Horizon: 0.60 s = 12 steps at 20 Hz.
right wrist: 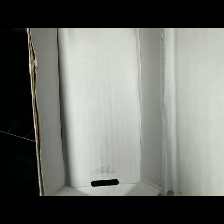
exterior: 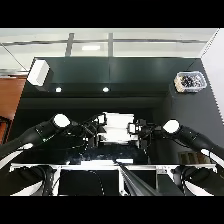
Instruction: Fold the box and place the chain.
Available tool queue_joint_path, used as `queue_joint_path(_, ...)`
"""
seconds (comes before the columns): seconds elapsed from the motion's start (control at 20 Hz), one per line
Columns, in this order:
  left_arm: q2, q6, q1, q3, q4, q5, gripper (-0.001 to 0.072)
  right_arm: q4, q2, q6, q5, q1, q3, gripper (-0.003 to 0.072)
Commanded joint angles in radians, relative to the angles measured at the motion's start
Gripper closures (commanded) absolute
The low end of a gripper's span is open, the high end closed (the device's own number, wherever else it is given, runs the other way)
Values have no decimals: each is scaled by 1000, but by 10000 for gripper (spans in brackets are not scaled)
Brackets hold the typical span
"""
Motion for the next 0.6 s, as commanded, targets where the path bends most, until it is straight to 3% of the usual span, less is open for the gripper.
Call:
queue_joint_path(0.0, 3, -4, 1, 2, 31, -4, 449, 0, 0, 0, 0, 0, 0, 642)
queue_joint_path(0.1, 30, -41, 8, 3, 79, -14, 636, 0, 0, 0, 0, 0, 0, 643)
queue_joint_path(0.15, 57, -93, 13, 3, 114, -13, 684, 0, 0, 0, 0, 0, 0, 643)
queue_joint_path(0.4, 279, -417, 130, 3, 385, -96, 684, 0, 0, 0, 0, 0, 0, 642)
queue_joint_path(0.55, 378, -832, 288, 3, 505, -115, 684, 0, 0, 0, 0, 0, 0, 643)
